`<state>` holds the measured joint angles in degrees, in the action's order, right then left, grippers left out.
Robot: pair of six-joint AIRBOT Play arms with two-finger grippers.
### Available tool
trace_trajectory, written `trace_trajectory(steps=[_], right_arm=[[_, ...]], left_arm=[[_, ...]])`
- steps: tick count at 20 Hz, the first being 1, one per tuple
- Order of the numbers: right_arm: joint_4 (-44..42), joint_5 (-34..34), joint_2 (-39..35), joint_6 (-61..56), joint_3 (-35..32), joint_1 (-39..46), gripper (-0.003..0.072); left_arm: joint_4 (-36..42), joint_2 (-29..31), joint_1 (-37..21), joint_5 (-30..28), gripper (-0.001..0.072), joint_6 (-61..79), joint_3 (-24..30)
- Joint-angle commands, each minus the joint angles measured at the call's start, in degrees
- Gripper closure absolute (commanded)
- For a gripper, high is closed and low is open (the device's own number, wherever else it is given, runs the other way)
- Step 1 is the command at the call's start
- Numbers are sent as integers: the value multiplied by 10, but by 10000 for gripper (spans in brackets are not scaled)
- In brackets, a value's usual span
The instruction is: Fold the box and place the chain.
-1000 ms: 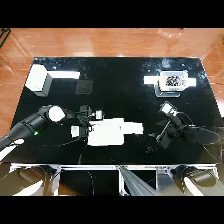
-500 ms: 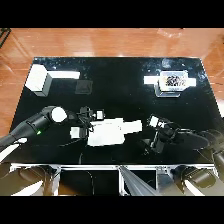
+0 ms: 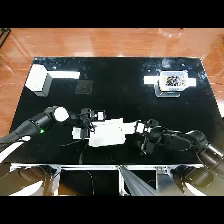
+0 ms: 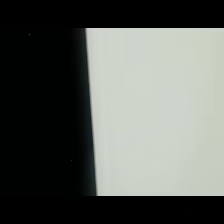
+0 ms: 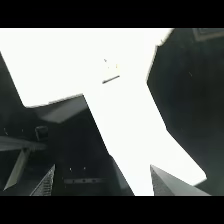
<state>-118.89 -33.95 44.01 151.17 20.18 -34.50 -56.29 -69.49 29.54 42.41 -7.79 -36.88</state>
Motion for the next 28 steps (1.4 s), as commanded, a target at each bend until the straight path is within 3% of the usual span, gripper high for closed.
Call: trace_trajectory(steps=[1,10,20,28], right_arm=[[0,47,24,8,0,-33,-10],[-47,111,113,45,0,-95,-10],[-130,143,115,44,16,-106,-10],[-121,165,115,36,20,-106,-11]], left_arm=[[2,-1,0,1,689,3,0],[2,-1,0,13,688,3,-1],[2,-1,0,13,688,3,-1],[2,-1,0,13,688,3,-1]])
